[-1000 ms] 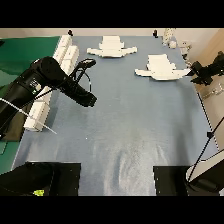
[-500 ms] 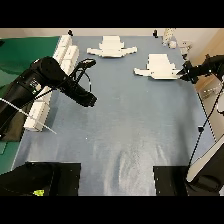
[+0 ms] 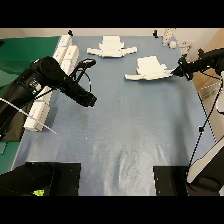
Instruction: Fold the box.
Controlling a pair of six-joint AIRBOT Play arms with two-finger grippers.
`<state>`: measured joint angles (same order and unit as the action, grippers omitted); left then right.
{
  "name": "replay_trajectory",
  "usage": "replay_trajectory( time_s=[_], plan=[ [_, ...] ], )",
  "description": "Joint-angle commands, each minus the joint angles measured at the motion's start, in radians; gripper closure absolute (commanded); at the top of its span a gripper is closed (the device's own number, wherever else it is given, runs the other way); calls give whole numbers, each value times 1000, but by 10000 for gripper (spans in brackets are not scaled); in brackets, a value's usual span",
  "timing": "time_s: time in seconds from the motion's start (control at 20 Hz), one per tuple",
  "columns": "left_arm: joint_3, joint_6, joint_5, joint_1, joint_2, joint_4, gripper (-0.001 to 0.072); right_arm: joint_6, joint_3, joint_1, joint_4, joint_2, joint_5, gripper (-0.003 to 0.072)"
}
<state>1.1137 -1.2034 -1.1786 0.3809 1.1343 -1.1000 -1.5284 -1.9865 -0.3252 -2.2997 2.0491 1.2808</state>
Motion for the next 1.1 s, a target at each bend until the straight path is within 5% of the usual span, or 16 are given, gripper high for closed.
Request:
replay_trajectory(
  time_s=[0.0,0.2,0.55,0.8,0.85,0.95,1.05],
  plan=[
    [0,0,0,0,-1,0,696,8,136,61,62,-111,74,690],
    [0,0,0,0,-1,0,696,37,472,164,142,-360,-22,690],
    [0,0,0,0,-1,0,696,185,1224,346,158,-943,-314,690],
    [0,0,0,0,-1,0,696,275,1499,446,160,-1220,-391,684],
    [0,0,0,0,-1,0,696,275,1506,446,167,-1239,-367,632],
    [0,0,0,0,-1,0,696,264,1499,446,194,-1252,-337,241],
    [0,0,0,0,-1,0,696,230,1482,443,240,-1252,-328,215]
  ],
)
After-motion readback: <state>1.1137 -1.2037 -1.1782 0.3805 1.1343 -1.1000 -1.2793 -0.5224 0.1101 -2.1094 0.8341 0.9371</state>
